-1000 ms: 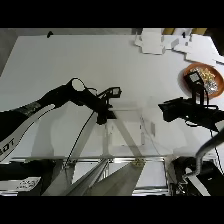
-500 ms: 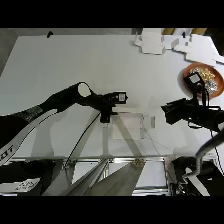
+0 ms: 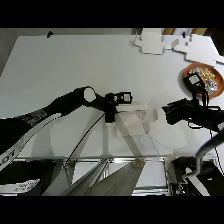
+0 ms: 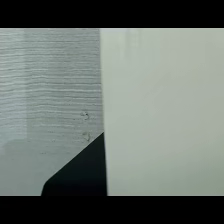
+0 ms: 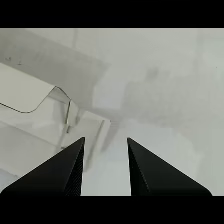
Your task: Fold the box and place the chain.
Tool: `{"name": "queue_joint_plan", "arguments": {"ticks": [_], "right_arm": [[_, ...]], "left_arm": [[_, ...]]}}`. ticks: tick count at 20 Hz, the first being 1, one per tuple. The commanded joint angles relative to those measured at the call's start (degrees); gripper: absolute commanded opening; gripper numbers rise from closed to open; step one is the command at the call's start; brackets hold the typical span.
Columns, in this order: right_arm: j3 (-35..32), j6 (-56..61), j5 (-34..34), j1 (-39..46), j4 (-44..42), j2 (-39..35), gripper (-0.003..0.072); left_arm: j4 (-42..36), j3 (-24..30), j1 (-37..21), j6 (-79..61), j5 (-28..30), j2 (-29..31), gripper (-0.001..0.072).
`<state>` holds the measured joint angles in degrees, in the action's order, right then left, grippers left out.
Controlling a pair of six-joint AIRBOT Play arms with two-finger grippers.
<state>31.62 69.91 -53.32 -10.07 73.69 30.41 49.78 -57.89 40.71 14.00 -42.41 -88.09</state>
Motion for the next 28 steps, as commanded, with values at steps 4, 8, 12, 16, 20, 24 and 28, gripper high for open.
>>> {"name": "queue_joint_plan", "arguments": {"ticks": [4, 8, 12, 16, 20, 24, 28], "right_arm": [[0.0, 0.0, -0.2, 0.0, 0.1, 0.0, 0.0302], [0.0, 0.0, -1.2, 0.0, 0.1, 0.0, 0.0302], [0.0, 0.0, -1.6, 0.0, 0.1, 0.0, 0.0302], [0.0, 0.0, -1.6, 0.0, 0.1, 0.0, 0.0302], [0.0, 0.0, -1.8, 0.0, 0.1, 0.0, 0.0302], [0.0, 0.0, -1.8, 0.0, 0.1, 0.0, 0.0302], [0.0, 0.0, -1.8, 0.0, 0.1, 0.0, 0.0301]], "left_arm": [[3.2, 0.0, 1.0, 2.7, 0.3, 0.0, 0.0005], [3.2, 0.0, 1.0, 2.7, -1.1, 0.0, 0.0005], [3.2, 0.0, 1.0, 2.4, -2.8, 0.0, 0.0005], [2.3, 0.0, 1.1, -1.6, -3.1, 0.0, 0.0005], [-0.8, 0.0, 1.1, -6.6, -3.5, 0.0, 0.0004], [-0.9, 0.0, 1.1, -6.6, -3.4, 0.0, 0.0004], [-0.9, 0.0, 1.1, -6.6, -3.2, -0.1, 0.0005]]}}
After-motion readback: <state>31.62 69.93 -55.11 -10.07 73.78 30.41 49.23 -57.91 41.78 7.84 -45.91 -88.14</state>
